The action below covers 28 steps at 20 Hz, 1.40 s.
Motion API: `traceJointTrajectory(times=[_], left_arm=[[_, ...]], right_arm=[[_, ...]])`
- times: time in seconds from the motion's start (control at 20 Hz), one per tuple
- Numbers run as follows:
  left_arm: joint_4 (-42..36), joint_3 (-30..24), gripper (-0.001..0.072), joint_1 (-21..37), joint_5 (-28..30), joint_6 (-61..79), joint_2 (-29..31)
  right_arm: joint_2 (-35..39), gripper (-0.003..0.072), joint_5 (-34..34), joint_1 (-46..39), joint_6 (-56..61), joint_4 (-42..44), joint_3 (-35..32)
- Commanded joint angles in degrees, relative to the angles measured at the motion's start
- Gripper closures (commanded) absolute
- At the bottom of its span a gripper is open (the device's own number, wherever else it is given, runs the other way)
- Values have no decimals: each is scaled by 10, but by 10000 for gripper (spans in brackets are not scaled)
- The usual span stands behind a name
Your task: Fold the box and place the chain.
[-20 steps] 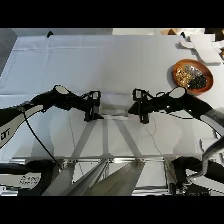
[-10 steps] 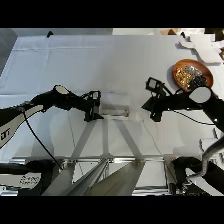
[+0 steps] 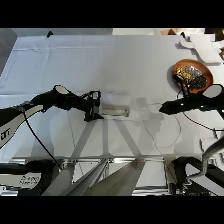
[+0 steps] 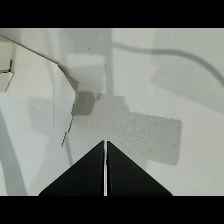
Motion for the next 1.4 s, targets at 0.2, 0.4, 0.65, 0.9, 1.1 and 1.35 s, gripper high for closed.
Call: traceJointTrajectory(times=[0.2, 0.4, 0.65, 0.9, 1.1, 1.35], left_arm=[[0, 0, 308, 0, 0, 0, 0], [0, 0, 308, 0, 0, 0, 0], [0, 0, 308, 0, 0, 0, 0], [0, 0, 308, 0, 0, 0, 0], [0, 0, 308, 0, 0, 0, 0], [0, 0, 308, 0, 0, 0, 0]], right_arm=[[-121, 682, -19, 47, 16, 98, 0], [-144, 683, -37, 72, 12, 139, 0], [-144, 683, -35, 118, 0, 170, 0], [-144, 680, -36, 148, -14, 272, 0], [-142, 454, -42, 164, -2, 298, 0], [-110, 442, -89, 168, 21, 293, 0]])
